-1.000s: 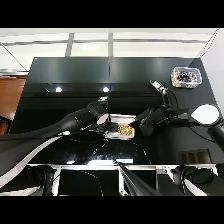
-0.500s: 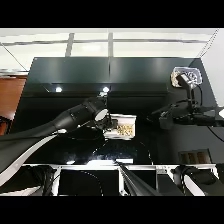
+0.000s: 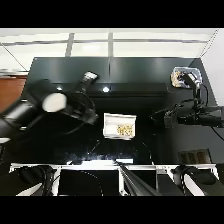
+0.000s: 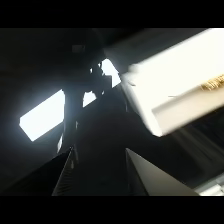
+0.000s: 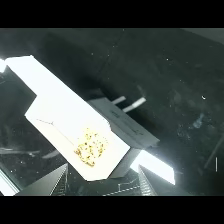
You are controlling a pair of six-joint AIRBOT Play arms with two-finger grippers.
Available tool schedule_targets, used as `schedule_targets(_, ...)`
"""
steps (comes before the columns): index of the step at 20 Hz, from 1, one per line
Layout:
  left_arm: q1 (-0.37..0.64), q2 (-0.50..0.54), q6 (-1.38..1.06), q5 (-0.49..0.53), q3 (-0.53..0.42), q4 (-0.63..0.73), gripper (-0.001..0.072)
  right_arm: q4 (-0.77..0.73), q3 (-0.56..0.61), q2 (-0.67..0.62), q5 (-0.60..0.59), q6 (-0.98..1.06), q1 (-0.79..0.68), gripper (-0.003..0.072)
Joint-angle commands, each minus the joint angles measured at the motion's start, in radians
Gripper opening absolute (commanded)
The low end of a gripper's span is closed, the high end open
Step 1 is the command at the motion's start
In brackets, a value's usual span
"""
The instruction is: Fold the box and place the chain.
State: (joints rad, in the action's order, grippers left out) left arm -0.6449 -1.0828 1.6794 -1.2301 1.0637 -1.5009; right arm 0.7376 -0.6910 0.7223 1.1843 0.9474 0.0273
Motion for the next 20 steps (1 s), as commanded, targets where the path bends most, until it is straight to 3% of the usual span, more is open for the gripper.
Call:
schedule_targets(1, 0.247, 0.108, -0.275, 0.227, -0.153, 0.275, 0.0407, 0.001, 0.0, -0.001, 0.004, -0.001, 0.0, 0.0507)
schedule_targets(3, 0.384, 0.1, -0.653, 0.33, -0.277, 0.658, 0.0406, 0.0, 0.0, -0.001, 0.003, -0.001, 0.0, 0.0507)
schedule_targets(4, 0.422, 0.084, -0.866, 0.328, -0.336, 0.822, 0.0425, 0.0, 0.0, -0.001, 0.003, -0.001, 0.0, 0.0507)
schedule_targets(6, 0.438, 0.037, -1.232, 0.332, -0.434, 0.983, 0.0425, 0.0, 0.0, -0.001, 0.002, -0.001, 0.0, 0.0507)
schedule_targets(8, 0.423, -0.017, -1.5, 0.307, -0.462, 0.98, 0.0426, 0.0, 0.0, -0.001, 0.0, -0.001, 0.0, 0.0507)
schedule_targets(16, 0.402, -0.068, -1.531, 0.327, -0.461, 1.019, 0.0443, 0.0, 0.0, -0.001, -0.017, 0.0, 0.0, 0.0507)
schedule_targets(17, 0.393, -0.07, -1.61, 0.306, -0.461, 1.015, 0.0598, 0.0, 0.0, -0.001, -0.024, 0.0, 0.0, 0.0507)
schedule_targets(18, 0.391, -0.075, -1.708, 0.266, -0.461, 1.012, 0.0703, 0.0, 0.0, -0.001, -0.027, 0.0, 0.0, 0.0506)
schedule_targets(20, 0.391, -0.1, -1.804, 0.251, -0.46, 1.012, 0.0703, 0.0, 0.0, -0.001, -0.028, 0.0, 0.0, 0.0506)
